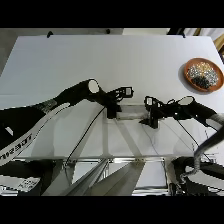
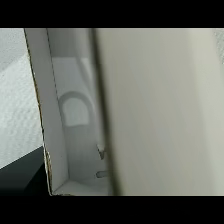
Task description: Fold the box and place the chain.
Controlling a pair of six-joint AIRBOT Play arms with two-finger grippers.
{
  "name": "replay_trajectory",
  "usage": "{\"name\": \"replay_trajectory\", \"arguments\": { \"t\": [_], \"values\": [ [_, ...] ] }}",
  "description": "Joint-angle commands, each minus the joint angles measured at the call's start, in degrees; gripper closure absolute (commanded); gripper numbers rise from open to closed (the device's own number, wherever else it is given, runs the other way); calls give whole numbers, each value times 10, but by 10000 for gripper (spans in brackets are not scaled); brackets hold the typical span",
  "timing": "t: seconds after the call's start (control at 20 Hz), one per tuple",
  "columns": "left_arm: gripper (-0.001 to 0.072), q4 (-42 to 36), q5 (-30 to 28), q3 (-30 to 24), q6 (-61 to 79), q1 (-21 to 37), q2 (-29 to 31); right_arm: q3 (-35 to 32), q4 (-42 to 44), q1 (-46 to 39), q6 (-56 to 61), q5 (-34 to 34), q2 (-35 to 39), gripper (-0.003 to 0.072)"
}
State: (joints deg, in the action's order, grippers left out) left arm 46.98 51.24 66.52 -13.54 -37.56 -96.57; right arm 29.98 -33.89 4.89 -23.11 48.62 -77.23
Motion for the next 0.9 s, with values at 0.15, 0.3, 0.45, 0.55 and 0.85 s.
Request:
{"name": "replay_trajectory", "arguments": {
  "t": [0.15,0.3,0.45,0.55,0.85],
  "values": [
    [696,0,0,0,0,0,0,0,0,0,1,-1,-1,236],
    [696,0,0,0,0,0,0,0,0,0,1,2,-1,236],
    [696,0,0,0,0,0,0,0,0,0,1,2,-1,236],
    [696,0,0,0,0,0,0,0,0,0,1,2,-1,236],
    [696,0,0,0,0,0,0,0,0,0,1,2,-1,236]
  ]
}}
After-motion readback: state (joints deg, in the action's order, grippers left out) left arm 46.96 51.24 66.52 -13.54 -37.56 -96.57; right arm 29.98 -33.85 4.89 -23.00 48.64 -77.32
